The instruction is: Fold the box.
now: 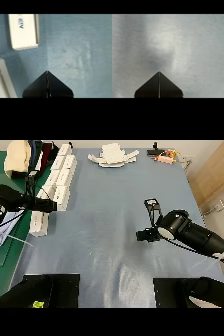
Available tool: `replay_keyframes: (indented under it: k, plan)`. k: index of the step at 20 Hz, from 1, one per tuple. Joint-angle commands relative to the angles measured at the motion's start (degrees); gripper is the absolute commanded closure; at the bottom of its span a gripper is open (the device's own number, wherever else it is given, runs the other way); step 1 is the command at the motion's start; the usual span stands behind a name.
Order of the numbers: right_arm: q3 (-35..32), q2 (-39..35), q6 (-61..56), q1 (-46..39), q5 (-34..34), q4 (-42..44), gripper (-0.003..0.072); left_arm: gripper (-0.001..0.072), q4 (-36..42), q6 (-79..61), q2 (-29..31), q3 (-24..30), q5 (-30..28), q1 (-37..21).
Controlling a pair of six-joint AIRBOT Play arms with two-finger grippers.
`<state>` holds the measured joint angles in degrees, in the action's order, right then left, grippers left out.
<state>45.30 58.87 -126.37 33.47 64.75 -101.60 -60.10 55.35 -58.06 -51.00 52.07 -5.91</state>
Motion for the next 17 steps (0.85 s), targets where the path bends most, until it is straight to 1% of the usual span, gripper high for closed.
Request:
replay_keyframes:
  k: [1,3,5,6,8,10,17]
  plan:
    - [5.38,5.46,3.32,-0.04,-2.25,1.99,0.0678,0.0697,3.28,4.63,3.34,-1.38,6.47,8.13]
    - [10.69,10.21,4.98,-0.04,-2.93,1.99,0.0678,0.0697,3.30,10.80,1.38,-1.38,5.62,13.84]
    - [15.02,13.81,4.92,-0.04,-5.33,2.01,0.0678,0.0696,3.52,13.77,-1.22,-1.38,2.69,18.01]
    - [16.35,14.73,4.94,-0.04,-6.58,1.97,0.0679,0.0696,3.93,13.73,-2.29,-1.38,1.18,19.50]
    - [17.40,14.97,4.92,-0.04,-6.82,1.88,0.0678,0.0696,3.96,13.68,-3.43,-1.38,-2.27,21.81]
    - [17.35,14.97,4.92,-0.04,-6.69,1.95,0.0679,0.0696,4.00,13.68,-3.54,-1.38,-3.80,22.97]
    - [17.35,14.97,4.92,-0.04,-6.75,1.97,0.0679,0.0696,3.96,13.68,-3.54,-1.38,-3.63,23.08]
